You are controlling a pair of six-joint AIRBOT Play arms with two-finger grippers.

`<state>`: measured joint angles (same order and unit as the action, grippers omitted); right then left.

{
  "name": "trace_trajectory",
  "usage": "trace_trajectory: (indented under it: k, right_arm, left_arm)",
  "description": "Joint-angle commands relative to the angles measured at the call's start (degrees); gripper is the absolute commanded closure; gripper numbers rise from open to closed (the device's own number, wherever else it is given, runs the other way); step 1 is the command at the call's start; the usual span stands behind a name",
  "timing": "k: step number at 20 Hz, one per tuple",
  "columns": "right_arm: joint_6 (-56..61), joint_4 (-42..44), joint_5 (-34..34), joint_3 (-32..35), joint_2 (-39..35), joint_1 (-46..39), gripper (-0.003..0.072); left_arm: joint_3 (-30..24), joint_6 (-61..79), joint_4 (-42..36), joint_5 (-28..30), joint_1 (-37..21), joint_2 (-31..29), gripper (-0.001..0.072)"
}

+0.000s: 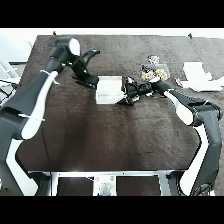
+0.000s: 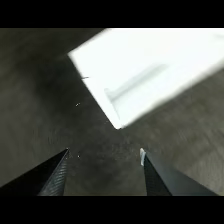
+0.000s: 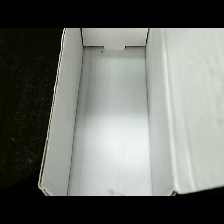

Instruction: Fold the box and place the chain.

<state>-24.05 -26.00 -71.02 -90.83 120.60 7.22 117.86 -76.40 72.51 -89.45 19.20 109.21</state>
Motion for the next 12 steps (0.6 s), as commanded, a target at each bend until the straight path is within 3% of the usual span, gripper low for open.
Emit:
trace_trajectory:
  k: [1,7,8,9,12]
  right_arm:
    - [0.00,0.00,0.00,0.02,-0.02,0.07,0.0096]
    - [0.00,0.00,0.00,0.02,-0.02,0.09,0.0096]
    - [0.00,0.00,0.00,0.02,-0.02,0.07,0.0096]
    - [0.00,0.00,0.00,0.02,-0.02,0.07,0.0096]
    - [0.00,0.00,0.00,0.02,-0.02,0.00,0.0096]
  left_arm:
    - [-1.66,24.24,-14.86,2.36,-7.02,-1.84,0.0198]
    - [-11.26,60.22,-17.64,4.90,-10.60,-1.81,0.0198]
    - [-13.27,63.45,-18.71,7.65,-10.62,-1.81,0.0196]
    - [-15.72,66.10,-19.50,10.86,-10.60,-1.77,0.0024]
    - [-23.80,81.40,-24.63,17.22,-10.62,-1.77,-0.0011]
